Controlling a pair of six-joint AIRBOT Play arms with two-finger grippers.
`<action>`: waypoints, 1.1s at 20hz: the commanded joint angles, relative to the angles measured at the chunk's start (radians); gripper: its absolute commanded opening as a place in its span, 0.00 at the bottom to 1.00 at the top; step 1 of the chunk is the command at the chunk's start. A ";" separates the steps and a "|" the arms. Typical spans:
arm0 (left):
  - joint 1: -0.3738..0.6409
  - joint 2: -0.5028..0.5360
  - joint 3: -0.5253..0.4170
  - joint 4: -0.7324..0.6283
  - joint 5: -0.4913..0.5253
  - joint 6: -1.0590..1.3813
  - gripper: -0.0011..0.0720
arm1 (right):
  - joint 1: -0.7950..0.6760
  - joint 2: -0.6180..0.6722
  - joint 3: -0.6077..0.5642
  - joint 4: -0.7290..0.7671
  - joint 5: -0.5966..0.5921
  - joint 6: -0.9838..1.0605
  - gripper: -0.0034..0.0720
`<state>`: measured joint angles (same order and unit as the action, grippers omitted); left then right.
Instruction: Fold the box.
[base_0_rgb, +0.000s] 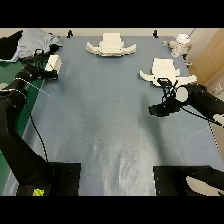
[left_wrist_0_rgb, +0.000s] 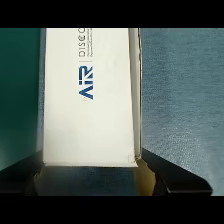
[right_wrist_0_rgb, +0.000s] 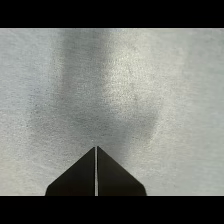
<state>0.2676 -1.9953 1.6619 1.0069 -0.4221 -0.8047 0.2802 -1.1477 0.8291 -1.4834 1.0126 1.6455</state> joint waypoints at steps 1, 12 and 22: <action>0.003 0.003 0.001 0.008 -0.021 0.000 0.96 | 0.000 0.000 0.001 -0.001 0.000 0.000 0.07; 0.086 0.325 0.003 0.086 -0.605 -0.137 0.04 | 0.000 0.000 0.001 -0.001 0.000 0.000 0.07; -0.269 0.789 -0.327 0.018 -0.719 -0.268 0.03 | 0.000 0.000 0.001 -0.001 0.000 0.000 0.07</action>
<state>0.1047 -1.3624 1.4860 1.0279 -1.1774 -1.0237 0.2794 -1.1477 0.8291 -1.4845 1.0126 1.6455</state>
